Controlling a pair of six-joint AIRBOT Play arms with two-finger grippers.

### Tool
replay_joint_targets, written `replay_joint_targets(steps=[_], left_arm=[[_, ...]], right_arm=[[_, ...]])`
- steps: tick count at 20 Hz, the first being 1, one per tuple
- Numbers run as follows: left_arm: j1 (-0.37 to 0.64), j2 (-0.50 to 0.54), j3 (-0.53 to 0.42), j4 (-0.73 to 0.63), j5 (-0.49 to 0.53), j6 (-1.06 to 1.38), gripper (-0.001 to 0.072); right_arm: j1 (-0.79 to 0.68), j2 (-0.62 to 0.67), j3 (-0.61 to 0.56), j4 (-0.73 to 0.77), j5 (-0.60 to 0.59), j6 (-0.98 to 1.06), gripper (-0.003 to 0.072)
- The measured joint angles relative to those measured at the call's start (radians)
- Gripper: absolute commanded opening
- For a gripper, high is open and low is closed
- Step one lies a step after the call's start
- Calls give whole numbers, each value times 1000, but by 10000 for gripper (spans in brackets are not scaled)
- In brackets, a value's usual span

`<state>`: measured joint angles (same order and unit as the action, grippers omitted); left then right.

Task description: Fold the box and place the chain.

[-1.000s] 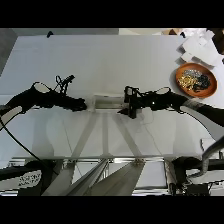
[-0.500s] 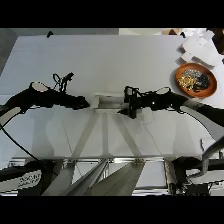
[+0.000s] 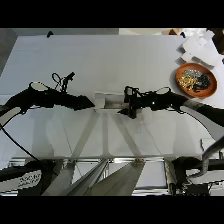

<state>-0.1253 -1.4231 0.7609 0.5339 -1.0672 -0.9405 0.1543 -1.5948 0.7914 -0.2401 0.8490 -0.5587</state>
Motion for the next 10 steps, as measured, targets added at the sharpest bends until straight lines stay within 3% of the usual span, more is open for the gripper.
replay_joint_targets(steps=[10], left_arm=[[-1,1,0,-77,-1,26,392]], right_arm=[[0,0,0,0,0,0,439]])
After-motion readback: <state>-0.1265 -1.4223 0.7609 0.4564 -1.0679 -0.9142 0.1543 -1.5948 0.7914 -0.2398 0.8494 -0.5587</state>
